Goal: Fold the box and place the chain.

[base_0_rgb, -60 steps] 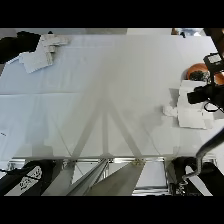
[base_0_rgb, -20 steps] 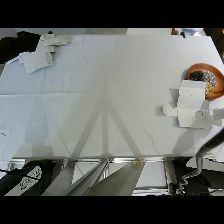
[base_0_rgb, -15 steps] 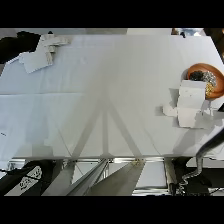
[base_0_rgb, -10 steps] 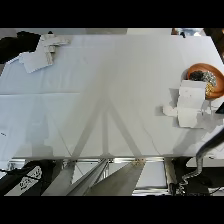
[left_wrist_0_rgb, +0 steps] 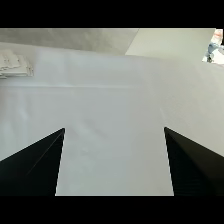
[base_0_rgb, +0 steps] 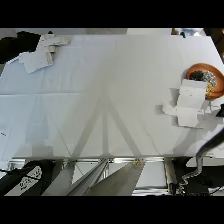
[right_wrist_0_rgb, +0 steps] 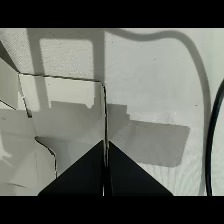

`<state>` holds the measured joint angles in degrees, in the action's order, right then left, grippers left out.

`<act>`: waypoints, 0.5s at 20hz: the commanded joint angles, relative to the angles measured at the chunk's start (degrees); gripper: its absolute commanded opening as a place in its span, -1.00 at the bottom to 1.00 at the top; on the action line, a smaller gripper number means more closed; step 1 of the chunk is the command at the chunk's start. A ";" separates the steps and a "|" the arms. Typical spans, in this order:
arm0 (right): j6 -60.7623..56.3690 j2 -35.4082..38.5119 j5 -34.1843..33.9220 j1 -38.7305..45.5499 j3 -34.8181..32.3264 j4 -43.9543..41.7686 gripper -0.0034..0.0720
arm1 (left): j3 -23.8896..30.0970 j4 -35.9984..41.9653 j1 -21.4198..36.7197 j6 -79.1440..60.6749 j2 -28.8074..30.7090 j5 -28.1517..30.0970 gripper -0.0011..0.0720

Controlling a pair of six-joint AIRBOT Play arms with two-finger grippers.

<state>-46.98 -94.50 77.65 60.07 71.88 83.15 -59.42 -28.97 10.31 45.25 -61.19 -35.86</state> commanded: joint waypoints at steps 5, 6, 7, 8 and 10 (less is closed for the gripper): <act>7.02 2.40 4.37 -1.81 0.02 -13.60 -0.88 | -0.02 0.00 -0.04 0.00 0.04 0.02 0.93; 7.04 2.82 5.60 -2.84 0.02 -15.30 -0.88 | -0.02 0.00 -0.02 0.00 0.04 0.02 0.93; 6.99 3.04 6.75 -3.98 0.02 -16.37 -0.89 | -0.02 0.00 -0.04 0.00 0.04 0.00 0.93; 6.97 3.21 8.11 -5.44 0.02 -17.46 -0.89 | -0.02 0.00 -0.04 0.00 0.04 0.00 0.93; 6.86 3.30 10.49 -8.76 0.02 -20.85 -0.89 | -0.02 0.00 -0.04 0.00 0.04 0.02 0.93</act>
